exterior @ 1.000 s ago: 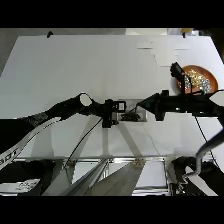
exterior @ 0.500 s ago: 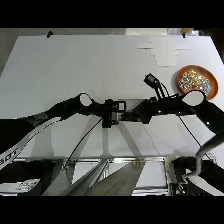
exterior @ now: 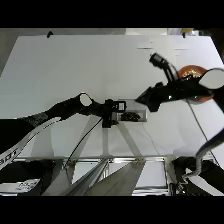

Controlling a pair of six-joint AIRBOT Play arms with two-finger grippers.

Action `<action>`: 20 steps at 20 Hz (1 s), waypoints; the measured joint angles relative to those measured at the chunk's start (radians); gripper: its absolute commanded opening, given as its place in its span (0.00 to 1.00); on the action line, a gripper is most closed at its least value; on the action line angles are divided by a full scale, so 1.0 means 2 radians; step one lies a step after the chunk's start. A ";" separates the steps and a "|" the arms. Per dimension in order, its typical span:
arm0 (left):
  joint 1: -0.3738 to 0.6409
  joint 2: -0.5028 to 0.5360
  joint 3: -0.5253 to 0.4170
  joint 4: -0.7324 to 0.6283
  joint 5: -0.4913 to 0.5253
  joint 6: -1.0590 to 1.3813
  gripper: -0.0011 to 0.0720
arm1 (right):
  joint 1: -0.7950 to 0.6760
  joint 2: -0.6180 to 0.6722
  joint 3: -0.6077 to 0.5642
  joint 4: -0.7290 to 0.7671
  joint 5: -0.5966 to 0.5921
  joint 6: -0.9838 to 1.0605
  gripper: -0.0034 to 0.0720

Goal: Fold the box and place the chain.

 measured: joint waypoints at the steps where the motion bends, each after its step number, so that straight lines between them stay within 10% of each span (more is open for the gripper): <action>1: 0.000 0.000 0.000 0.000 0.000 0.000 0.10 | -0.005 -0.011 0.035 -0.033 0.007 0.022 0.07; 9: 0.000 0.000 0.000 0.000 0.000 0.000 0.10 | -0.015 -0.135 0.150 -0.192 0.037 0.127 0.07; 20: 0.000 0.000 0.000 0.000 0.000 0.000 0.10 | 0.053 -0.209 0.145 -0.160 0.022 -0.016 0.07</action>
